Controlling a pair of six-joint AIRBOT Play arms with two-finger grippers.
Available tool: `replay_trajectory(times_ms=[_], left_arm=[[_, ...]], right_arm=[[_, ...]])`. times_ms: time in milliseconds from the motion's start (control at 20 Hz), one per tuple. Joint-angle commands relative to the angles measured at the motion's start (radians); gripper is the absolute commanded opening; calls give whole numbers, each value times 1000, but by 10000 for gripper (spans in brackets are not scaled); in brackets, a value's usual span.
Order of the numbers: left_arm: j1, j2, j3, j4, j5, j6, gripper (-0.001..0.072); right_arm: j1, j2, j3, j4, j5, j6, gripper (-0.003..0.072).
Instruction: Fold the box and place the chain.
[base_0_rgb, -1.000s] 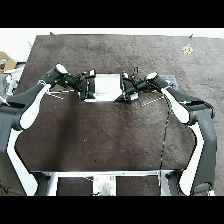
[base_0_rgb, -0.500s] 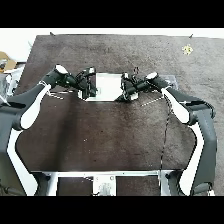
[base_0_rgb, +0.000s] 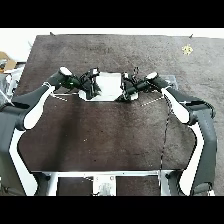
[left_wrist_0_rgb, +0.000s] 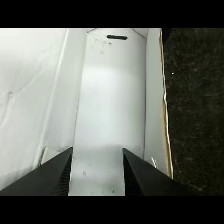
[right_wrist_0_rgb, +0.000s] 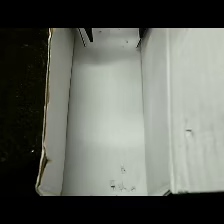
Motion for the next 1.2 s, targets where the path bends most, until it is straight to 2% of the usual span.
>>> replay_trajectory(times_ms=[0,50,100,300,350,450,500,550,600,750,1000,1150], left_arm=[[-2,-1,0,29,12,-4,358],[-2,-1,0,29,12,-7,503],[-2,-1,0,29,14,-8,714],[-2,-1,0,29,12,-11,719],[-2,-1,0,29,12,-16,671],[6,-1,3,37,10,-42,375],[21,2,3,37,8,-68,202],[40,11,3,37,-8,-93,84],[64,20,6,37,-47,-114,11],[130,79,9,47,-126,-297,9],[200,226,12,150,-110,-758,9],[245,246,11,218,-147,-1050,10]], right_arm=[[1,-1,0,0,0,0,387],[1,-1,0,0,0,0,387],[1,-1,0,0,0,0,387],[1,-1,0,0,0,0,387],[1,-1,0,0,0,0,387],[1,-1,0,0,0,0,387],[1,-1,0,0,0,0,387],[1,-1,0,0,0,0,387],[1,-1,0,0,0,0,387],[1,-1,0,0,0,0,387],[1,-1,0,0,0,0,387],[1,-1,0,0,0,0,387]])
